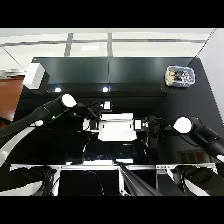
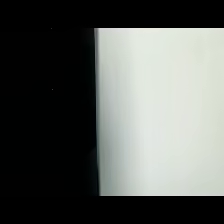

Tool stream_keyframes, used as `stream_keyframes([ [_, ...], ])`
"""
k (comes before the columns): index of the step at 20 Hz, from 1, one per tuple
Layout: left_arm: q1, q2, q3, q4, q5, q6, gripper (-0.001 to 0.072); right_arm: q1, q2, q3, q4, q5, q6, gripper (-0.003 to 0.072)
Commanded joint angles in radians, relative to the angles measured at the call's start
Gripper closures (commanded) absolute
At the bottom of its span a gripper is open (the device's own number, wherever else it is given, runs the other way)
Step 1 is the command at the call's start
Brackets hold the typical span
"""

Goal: Fold the box and place the chain.

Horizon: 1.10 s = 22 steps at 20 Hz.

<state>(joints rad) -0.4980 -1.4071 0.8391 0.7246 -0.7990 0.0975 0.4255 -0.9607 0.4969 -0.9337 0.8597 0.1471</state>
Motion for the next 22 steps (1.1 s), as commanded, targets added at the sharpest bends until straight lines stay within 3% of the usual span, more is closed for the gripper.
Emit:
stream_keyframes([
  [1,0.0,-0.001,0.0,0.001,0.002,0.0,0.0683,0.013,-0.034,-0.001,0.071,-0.028,-0.09,-0.0017],
  [8,-0.001,-0.001,0.0,0.001,0.002,0.0,0.0683,0.048,-0.116,-0.001,0.114,-0.084,-0.134,-0.0017],
  [11,-0.001,-0.001,0.0,0.001,0.002,0.0,0.0683,0.084,-0.129,-0.002,0.186,-0.186,-0.132,-0.0017],
  [12,0.0,-0.001,0.0,0.001,0.002,0.0,0.0683,0.082,-0.127,0.004,0.243,-0.19,-0.132,-0.0016],
  [15,0.0,-0.001,0.0,0.001,0.003,0.0,0.0683,0.055,-0.113,0.068,0.188,-0.104,-0.132,-0.0016],
  [22,0.0,-0.001,0.0,0.001,0.003,0.0,0.0683,-0.018,-0.113,0.144,0.189,-0.153,-0.159,-0.0016],
])
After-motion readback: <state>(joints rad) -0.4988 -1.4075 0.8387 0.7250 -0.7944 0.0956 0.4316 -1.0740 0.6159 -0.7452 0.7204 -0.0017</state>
